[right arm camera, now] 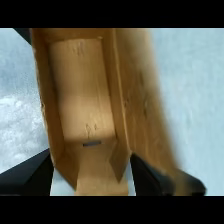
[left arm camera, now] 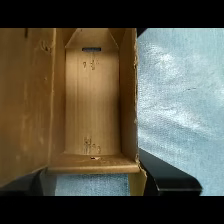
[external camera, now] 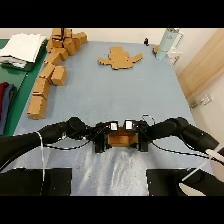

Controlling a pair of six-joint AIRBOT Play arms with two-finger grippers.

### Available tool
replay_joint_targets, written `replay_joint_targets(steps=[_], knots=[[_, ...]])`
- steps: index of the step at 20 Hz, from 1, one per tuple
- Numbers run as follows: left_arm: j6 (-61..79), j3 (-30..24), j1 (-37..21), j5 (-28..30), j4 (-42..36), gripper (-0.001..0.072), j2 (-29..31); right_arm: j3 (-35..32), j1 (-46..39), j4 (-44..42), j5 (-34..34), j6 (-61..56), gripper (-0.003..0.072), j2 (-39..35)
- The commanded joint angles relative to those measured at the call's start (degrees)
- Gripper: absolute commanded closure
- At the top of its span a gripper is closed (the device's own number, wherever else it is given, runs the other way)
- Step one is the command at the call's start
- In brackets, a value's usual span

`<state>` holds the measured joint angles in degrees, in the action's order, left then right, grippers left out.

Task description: Fold the box.

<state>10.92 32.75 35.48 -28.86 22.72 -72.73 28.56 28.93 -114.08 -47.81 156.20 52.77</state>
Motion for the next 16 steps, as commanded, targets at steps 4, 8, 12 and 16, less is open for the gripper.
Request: replay_joint_targets(steps=[4,8,12,16], knots=[[0.04,0.07,0.02,-0.04,0.02,0.0196,0.00,0.07,0.00,5.05,-13.22,-15.04,-0.0027,-15.50],[0.04,0.07,0.02,-0.04,0.02,0.0197,0.00,0.04,0.00,-4.98,-16.74,-33.51,-0.0015,-22.95],[0.04,0.07,0.00,-0.04,0.02,0.0197,0.00,0.04,0.00,-6.64,-17.33,-48.37,0.0001,-23.87],[0.04,0.04,0.00,-0.04,0.02,0.0197,0.00,-0.24,0.00,-8.07,-12.76,-69.55,0.0388,-22.12]])
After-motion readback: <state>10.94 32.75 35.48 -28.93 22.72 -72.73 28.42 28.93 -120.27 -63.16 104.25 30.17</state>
